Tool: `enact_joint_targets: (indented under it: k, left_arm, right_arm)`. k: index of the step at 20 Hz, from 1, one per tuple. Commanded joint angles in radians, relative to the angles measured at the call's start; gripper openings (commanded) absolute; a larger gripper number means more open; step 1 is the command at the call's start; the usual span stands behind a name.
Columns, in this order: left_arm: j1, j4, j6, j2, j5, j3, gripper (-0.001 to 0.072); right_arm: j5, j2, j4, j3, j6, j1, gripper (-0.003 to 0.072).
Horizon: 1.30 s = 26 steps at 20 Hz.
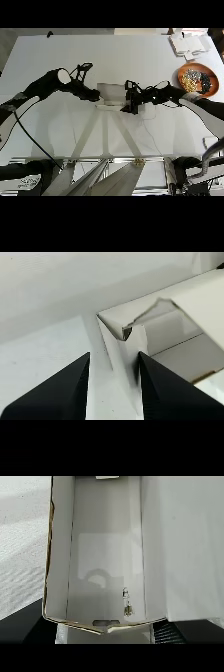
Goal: Fold the box and place the chain.
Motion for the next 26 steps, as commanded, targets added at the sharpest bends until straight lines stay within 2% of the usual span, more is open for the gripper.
enact_joint_targets:
  k: [1, 4, 6, 12, 14, 18, 19, 20, 21, 22, 26]
  left_arm:
    - [-0.055, 0.166, -0.206, -0.061, -0.089, 0.069, 0.0351]
    - [-0.102, 0.195, -0.271, -0.104, -0.097, 0.118, 0.0351]
    - [-0.128, 0.218, -0.299, -0.105, -0.065, 0.122, 0.0339]
    - [-0.154, 0.251, -0.417, -0.119, -0.068, 0.122, 0.0319]
    - [-0.154, 0.251, -0.412, -0.119, -0.065, 0.122, 0.0013]
    - [-0.154, 0.251, -0.386, -0.118, -0.066, 0.122, 0.0007]
    - [-0.154, 0.251, -0.386, -0.118, -0.066, 0.122, 0.0023]
    - [-0.153, 0.251, -0.386, -0.118, -0.067, 0.122, 0.0159]
    - [-0.153, 0.250, -0.391, -0.117, -0.071, 0.122, 0.0328]
    - [-0.153, 0.249, -0.398, -0.115, -0.079, 0.122, 0.0417]
    - [-0.134, 0.205, -0.395, -0.091, -0.127, 0.122, 0.0418]
  right_arm:
    - [0.001, 0.000, 0.000, 0.000, 0.000, 0.000, 0.0537]
    - [0.001, 0.000, 0.000, 0.000, 0.000, 0.000, 0.0537]
    - [0.000, 0.000, 0.000, 0.000, 0.000, 0.000, 0.0537]
    - [0.001, 0.000, 0.000, 0.000, 0.000, 0.000, 0.0537]
    - [0.000, 0.000, 0.000, 0.000, 0.000, 0.000, 0.0537]
    - [0.001, 0.000, 0.000, 0.000, 0.000, 0.000, 0.0537]
    - [0.001, 0.000, 0.000, 0.000, 0.000, 0.000, 0.0537]
    - [0.001, 0.000, 0.000, 0.000, 0.000, 0.000, 0.0537]
    - [0.001, 0.000, 0.000, 0.000, 0.000, 0.000, 0.0537]
    - [0.001, 0.000, 0.000, 0.000, 0.000, 0.000, 0.0537]
    - [0.001, 0.000, 0.000, 0.000, 0.000, 0.000, 0.0537]
